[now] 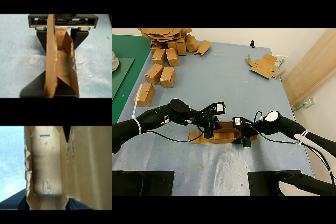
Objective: Fold the box.
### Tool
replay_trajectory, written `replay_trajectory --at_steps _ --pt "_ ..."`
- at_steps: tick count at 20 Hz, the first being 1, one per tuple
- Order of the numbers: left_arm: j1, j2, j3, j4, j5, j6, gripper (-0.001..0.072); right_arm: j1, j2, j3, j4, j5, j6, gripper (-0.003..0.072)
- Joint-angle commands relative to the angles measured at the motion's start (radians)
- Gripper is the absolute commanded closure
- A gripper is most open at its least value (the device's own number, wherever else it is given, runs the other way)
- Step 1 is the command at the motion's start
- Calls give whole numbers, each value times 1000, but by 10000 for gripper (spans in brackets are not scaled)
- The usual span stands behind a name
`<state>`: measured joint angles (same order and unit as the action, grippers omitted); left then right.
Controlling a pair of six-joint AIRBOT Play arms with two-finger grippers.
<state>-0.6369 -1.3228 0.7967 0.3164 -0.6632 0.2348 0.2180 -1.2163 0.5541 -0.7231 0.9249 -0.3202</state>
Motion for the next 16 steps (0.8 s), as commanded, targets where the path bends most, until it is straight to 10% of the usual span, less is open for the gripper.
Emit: replay_trajectory --at_steps 1,6,10,11,12,16 --pt "1 1 0 0 7 0 280 0 0 0 0 1 -2 192" --pt "3 32 0 83 29 -55 276 1 0 -1 -6 1 -2 192" --pt "42 189 0 587 -21 -641 278 0 0 0 -7 1 -2 192" --pt "56 240 0 744 -69 -866 352 0 0 -1 -7 1 -2 192" --pt "68 287 0 846 -143 -1090 708 0 0 0 -6 1 -2 192" --pt "24 415 -1 823 -207 -1413 700 0 0 0 -6 1 -2 192"
